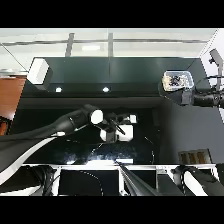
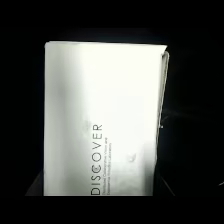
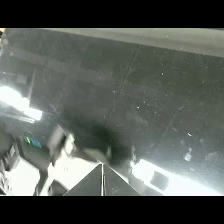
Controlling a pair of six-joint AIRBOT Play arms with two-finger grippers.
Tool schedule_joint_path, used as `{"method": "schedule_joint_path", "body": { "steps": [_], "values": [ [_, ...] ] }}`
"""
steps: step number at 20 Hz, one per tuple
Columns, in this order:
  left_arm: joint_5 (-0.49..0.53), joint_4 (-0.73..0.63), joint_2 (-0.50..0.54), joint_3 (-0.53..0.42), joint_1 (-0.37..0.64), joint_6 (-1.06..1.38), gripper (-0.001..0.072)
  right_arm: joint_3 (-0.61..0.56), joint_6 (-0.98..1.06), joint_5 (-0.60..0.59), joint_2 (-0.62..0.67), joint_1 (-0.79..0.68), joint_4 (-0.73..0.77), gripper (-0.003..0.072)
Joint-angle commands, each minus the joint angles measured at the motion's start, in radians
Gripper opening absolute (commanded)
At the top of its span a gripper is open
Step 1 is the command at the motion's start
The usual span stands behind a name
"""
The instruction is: Fold the box and place the chain.
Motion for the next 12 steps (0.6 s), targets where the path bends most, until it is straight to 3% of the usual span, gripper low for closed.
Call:
{"method": "schedule_joint_path", "body": {
  "steps": [1, 3, 7, 12],
  "values": [
    [-0.059, 0.116, 0.075, 0.0, 0.117, -0.138, 0.031, 0.001, 0.0, 0.001, 0.001, -0.001, 0.0, 0.0011],
    [-0.143, 0.146, 0.126, -0.001, 0.271, -0.198, 0.031, 0.001, 0.0, 0.0, 0.001, 0.0, 0.0, 0.0011],
    [-0.258, 0.164, 0.204, -0.04, 0.673, -0.229, 0.0312, 0.001, 0.0, 0.0, 0.001, 0.0, 0.0, 0.0011],
    [-0.22, 0.159, 0.232, -0.108, 1.196, -0.31, 0.0314, 0.001, 0.0, -0.01, 0.001, 0.0, 0.0, 0.0011]
  ]
}}
